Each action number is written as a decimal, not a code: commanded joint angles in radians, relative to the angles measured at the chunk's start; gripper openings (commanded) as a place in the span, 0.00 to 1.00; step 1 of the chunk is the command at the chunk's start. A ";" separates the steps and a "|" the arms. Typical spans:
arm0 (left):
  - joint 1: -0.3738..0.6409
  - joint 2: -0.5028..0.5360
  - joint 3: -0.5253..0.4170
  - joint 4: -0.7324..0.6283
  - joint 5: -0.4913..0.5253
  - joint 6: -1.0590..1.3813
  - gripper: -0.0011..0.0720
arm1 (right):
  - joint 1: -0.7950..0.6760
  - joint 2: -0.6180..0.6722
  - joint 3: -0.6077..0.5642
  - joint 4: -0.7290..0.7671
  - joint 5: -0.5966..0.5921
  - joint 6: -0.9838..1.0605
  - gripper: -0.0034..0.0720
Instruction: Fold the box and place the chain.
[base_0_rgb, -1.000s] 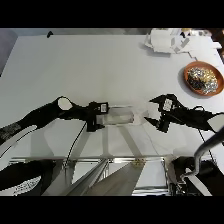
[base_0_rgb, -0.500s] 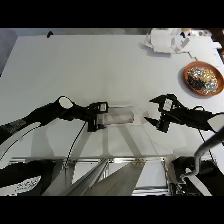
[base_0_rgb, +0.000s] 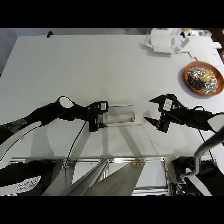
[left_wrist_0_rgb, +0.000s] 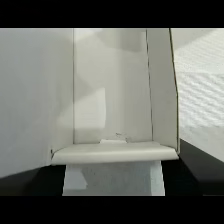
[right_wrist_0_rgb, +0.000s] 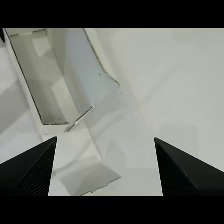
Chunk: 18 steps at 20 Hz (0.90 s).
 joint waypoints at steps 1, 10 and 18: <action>0.001 -0.001 0.000 -0.009 0.002 0.006 0.47 | 0.000 0.001 0.001 0.027 0.030 0.000 0.91; 0.000 -0.001 0.000 -0.013 0.000 0.006 0.47 | 0.001 -0.201 0.000 0.406 0.100 -0.316 0.06; -0.001 0.000 0.000 -0.040 -0.026 0.006 0.47 | 0.001 -0.338 0.001 0.618 0.061 -0.510 0.06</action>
